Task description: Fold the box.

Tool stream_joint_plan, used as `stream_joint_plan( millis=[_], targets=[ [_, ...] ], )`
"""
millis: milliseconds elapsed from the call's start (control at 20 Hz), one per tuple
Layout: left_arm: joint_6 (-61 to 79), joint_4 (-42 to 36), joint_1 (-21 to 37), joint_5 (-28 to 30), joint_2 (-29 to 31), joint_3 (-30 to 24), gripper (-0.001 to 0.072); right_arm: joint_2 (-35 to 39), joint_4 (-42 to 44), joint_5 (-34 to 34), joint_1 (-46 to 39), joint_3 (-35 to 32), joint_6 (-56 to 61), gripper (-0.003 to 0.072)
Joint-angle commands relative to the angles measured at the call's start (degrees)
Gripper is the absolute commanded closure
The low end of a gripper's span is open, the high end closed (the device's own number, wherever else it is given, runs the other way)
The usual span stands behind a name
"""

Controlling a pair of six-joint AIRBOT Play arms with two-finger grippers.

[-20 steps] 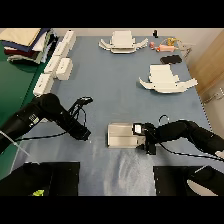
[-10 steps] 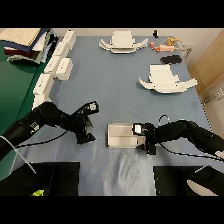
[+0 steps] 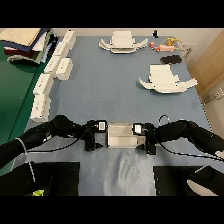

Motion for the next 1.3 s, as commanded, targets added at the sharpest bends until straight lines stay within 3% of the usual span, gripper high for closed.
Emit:
stream_joint_plan(
  millis=[0,600,1000,1250],
  targets=[
    [4.61,-5.53,-3.61,4.44,-3.17,0.39,0.0011,-0.04,0.0,0.0,0.02,-0.02,0.02,0.0178],
    [4.79,-9.46,-6.47,4.98,-8.22,3.39,0.0011,-0.04,0.0,0.0,0.02,-0.02,0.02,0.0179],
    [4.13,-4.09,-5.95,4.22,-8.07,3.37,0.0012,-0.04,0.0,0.0,0.02,-0.02,0.04,0.0178],
    [-2.8,5.2,-3.76,0.98,-5.9,3.37,0.0012,-0.04,0.0,0.02,0.02,-0.02,0.02,0.0178]
  ],
)
